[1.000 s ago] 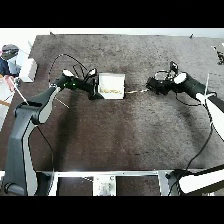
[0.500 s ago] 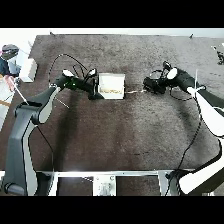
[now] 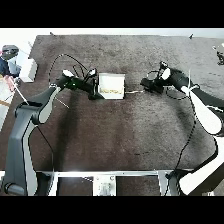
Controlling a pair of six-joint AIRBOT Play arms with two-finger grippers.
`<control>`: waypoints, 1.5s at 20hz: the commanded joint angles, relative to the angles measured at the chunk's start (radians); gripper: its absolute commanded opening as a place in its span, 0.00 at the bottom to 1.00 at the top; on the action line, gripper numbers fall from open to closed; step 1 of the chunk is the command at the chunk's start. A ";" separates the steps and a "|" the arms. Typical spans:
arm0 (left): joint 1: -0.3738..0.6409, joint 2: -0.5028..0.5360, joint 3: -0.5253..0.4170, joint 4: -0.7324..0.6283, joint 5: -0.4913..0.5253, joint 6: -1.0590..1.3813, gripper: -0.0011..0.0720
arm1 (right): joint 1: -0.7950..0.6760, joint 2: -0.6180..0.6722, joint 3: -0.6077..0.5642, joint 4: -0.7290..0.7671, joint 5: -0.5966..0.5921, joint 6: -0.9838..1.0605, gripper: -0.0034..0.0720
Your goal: Fold the box and place the chain.
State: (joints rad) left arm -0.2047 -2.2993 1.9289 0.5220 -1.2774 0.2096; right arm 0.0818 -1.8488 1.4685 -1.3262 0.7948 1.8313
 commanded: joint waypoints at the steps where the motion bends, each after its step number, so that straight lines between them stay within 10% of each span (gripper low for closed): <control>1: 0.001 -0.001 0.000 0.000 0.000 0.000 0.62 | 0.030 0.060 0.003 -0.002 0.000 -0.057 0.05; 10: 0.001 -0.001 0.000 0.000 0.000 0.000 0.62 | 0.219 0.427 0.003 0.019 -0.006 -0.096 0.05; 21: 0.001 -0.001 0.000 0.000 0.000 0.000 0.62 | 0.402 0.310 0.003 0.099 -0.170 -0.102 0.07; 23: 0.001 -0.001 0.000 0.000 0.000 0.000 0.62 | 0.399 0.296 0.003 0.089 -0.165 -0.164 0.64; 26: 0.001 -0.001 0.000 0.000 0.000 0.000 0.62 | 0.362 0.315 0.006 0.036 -0.189 -0.249 0.58; 27: 0.001 -0.001 0.000 0.000 0.000 0.000 0.62 | 0.328 0.318 0.008 0.045 -0.202 -0.302 0.42; 30: 0.001 -0.001 0.000 0.000 0.000 0.000 0.62 | 0.192 0.288 0.046 0.283 -0.192 -0.629 0.42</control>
